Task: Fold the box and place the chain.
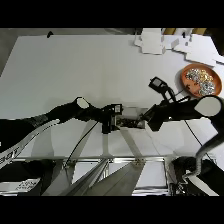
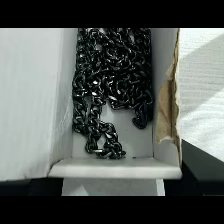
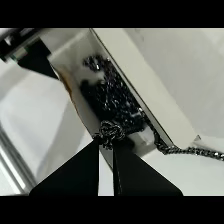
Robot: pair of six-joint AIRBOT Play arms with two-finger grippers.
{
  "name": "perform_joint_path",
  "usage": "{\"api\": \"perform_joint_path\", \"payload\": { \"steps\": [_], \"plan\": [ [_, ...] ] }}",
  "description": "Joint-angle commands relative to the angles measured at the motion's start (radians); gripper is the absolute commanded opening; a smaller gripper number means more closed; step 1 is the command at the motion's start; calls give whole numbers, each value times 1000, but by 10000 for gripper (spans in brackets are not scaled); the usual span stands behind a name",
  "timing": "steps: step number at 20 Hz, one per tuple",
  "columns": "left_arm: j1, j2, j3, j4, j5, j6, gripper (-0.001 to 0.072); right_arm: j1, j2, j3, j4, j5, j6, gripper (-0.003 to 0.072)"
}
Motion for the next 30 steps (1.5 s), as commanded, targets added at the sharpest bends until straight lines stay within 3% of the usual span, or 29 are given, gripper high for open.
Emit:
{"api": "perform_joint_path", "payload": {
  "steps": [1, 2, 6, 8, 9, 11, 13, 15, 17, 21, 23, 30],
  "plan": [
    [1, 1, 0, 0, 0, 0, 211, 95, -66, -7, -137, -61, 63, 133],
    [1, 1, 0, 0, 0, 0, 211, 105, -70, -6, -142, -71, 64, 189],
    [1, 1, 0, 0, 0, 1, 211, 68, -70, 106, -308, 57, 216, 193],
    [1, 1, 0, 0, 0, 0, 211, -11, -70, 175, -346, 60, 295, 191],
    [1, 1, 0, 0, 0, 0, 211, -59, -70, 188, -344, 34, 316, 180],
    [1, 1, 0, 0, 0, 0, 211, -169, -89, 187, -399, -16, 381, 21],
    [1, 1, 0, 0, 0, 1, 211, -245, -145, 185, -459, -21, 447, 22],
    [1, 1, 0, 0, 0, 0, 211, -273, -227, 185, -470, -46, 486, 76],
    [1, 1, 0, 0, 0, 0, 211, -268, -307, 185, -472, -74, 486, 287],
    [1, 1, 0, 0, 0, 0, 211, -266, -442, 185, -473, -124, 486, 298],
    [1, 1, 0, 0, 0, 0, 211, -266, -489, 185, -473, -147, 486, 361],
    [1, 1, 0, 0, 0, 0, 211, -266, -533, 185, -473, -203, 486, 356]
  ]
}}
